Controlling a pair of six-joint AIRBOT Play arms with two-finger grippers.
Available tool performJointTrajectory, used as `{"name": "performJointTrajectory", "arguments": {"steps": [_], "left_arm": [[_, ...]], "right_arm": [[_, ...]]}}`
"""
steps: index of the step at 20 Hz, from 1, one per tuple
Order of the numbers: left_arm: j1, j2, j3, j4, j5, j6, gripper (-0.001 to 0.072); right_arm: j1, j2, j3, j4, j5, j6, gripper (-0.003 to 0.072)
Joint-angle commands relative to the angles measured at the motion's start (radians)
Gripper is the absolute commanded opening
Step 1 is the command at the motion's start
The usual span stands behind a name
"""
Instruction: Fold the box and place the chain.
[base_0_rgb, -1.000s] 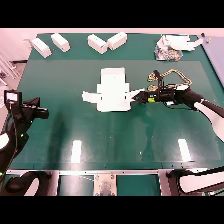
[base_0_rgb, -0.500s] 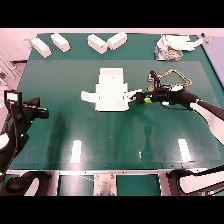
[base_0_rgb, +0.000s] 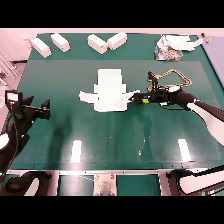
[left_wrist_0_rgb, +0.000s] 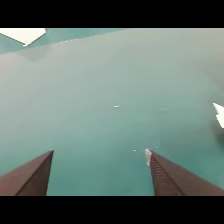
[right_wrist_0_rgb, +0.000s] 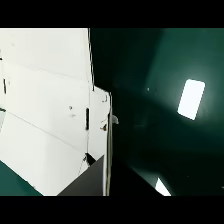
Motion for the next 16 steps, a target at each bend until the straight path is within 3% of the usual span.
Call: {"name": "performJointTrajectory", "arguments": {"steps": [1, 6, 10, 12, 16], "left_arm": [[0.0, 0.0, 0.001, -0.003, -0.077, -0.005, 0.0607], [0.0, 0.0, 0.033, -0.003, -0.188, 0.004, 0.0607], [0.0, -0.052, 0.128, -0.003, -0.235, 0.026, 0.0607], [0.0, -0.141, 0.182, 0.0, -0.244, 0.031, 0.0607], [0.0, -0.419, 0.314, 0.002, -0.386, 0.084, 0.0607]], "right_arm": [[0.003, -0.02, 0.001, -0.02, -0.01, 0.043, 0.0009], [0.003, -0.024, 0.002, -0.032, -0.009, 0.017, 0.0011], [0.003, -0.024, 0.019, -0.032, 0.001, 0.002, 0.0011], [0.003, -0.024, 0.027, -0.032, 0.006, -0.002, 0.0011], [0.003, -0.024, 0.028, -0.032, 0.009, -0.009, 0.0011]]}}
